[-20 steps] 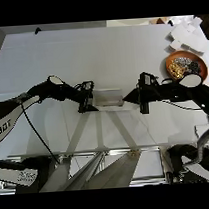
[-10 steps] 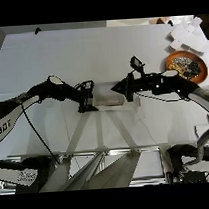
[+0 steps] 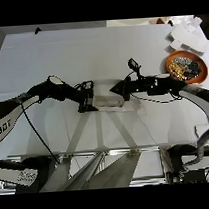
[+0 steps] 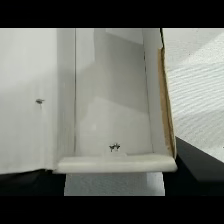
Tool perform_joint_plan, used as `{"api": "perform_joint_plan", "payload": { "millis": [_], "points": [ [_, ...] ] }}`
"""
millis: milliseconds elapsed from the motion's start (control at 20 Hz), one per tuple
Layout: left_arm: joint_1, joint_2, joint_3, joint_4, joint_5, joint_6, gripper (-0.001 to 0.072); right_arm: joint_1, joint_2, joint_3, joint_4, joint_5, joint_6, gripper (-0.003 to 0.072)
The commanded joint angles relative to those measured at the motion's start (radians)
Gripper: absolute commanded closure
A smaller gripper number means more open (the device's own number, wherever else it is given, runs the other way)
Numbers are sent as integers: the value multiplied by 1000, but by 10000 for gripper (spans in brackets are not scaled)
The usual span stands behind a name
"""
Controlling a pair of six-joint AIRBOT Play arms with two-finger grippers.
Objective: Fold the box and place the chain.
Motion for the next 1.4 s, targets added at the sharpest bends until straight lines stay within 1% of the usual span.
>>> {"api": "perform_joint_plan", "payload": {
  "millis": [0,100,200,300,450,600,650,700,750,800,850,1000,1050,1100,1350],
  "points": [
    [0,-1,0,-1,-1,0,432,-3,22,1,3,38,17,677],
    [0,-1,0,-1,-1,0,432,-26,64,1,-14,69,71,677],
    [0,-1,0,-1,-1,0,432,-67,117,1,-89,112,135,676],
    [0,-1,0,-1,-1,0,432,-101,185,1,-246,130,189,676],
    [0,-1,0,-1,-1,0,432,-125,282,1,-425,126,195,676],
    [0,-1,0,-1,-1,0,432,-119,338,1,-626,142,195,672],
    [0,-1,0,-1,-1,0,432,-114,345,0,-669,144,195,634],
    [0,-1,0,-1,-1,0,432,-104,348,0,-708,141,195,575],
    [0,-1,0,-1,-1,0,432,-87,348,0,-739,120,192,534],
    [0,-1,0,-1,-1,0,432,-68,348,-2,-760,94,191,474],
    [0,-1,0,-1,-1,0,432,-47,348,-6,-782,69,189,460],
    [0,-1,0,-1,-1,0,432,-4,348,-44,-810,0,157,456],
    [0,-1,0,-1,-1,0,432,6,348,-60,-807,-27,148,409],
    [0,-1,0,-1,-1,0,432,15,348,-72,-807,-45,127,386],
    [0,-1,0,-1,-1,0,432,39,347,-90,-747,-126,76,387]
  ]
}}
